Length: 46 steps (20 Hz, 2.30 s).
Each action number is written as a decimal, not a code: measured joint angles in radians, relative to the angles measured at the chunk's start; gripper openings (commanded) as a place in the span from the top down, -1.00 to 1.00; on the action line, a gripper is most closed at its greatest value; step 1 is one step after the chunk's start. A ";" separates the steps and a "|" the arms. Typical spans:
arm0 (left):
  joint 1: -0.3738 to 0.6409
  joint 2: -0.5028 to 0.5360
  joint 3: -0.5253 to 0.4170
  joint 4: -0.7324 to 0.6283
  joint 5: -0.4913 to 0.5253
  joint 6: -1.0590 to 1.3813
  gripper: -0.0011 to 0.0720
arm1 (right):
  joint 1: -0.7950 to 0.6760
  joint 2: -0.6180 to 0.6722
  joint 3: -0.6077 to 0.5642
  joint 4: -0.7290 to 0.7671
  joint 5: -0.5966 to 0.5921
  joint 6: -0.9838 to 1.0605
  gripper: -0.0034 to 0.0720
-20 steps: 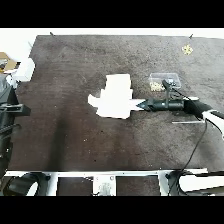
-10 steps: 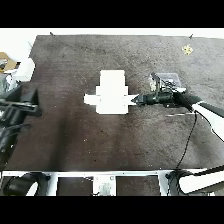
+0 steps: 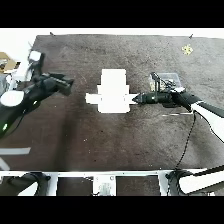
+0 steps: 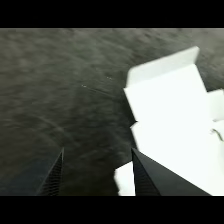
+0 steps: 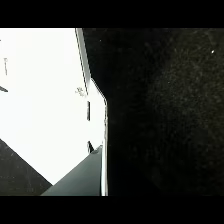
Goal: Fold the box and place the chain.
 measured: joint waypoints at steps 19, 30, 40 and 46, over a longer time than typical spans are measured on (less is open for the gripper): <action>0.054 -1.167 1.233 0.059 -1.030 -0.371 -0.32 | 0.000 0.000 0.001 -0.061 0.011 -0.054 0.91; 0.017 -1.273 1.264 -0.005 -1.116 -0.387 -0.32 | 0.000 0.000 0.000 -0.070 0.015 -0.056 0.91; 0.119 -1.201 1.267 0.021 -1.131 -0.425 -0.32 | 0.000 0.000 0.000 -0.064 0.013 -0.051 0.91; 0.051 -1.217 1.233 0.099 -1.074 -0.398 -0.35 | 0.000 0.000 0.000 -0.062 0.012 -0.048 0.91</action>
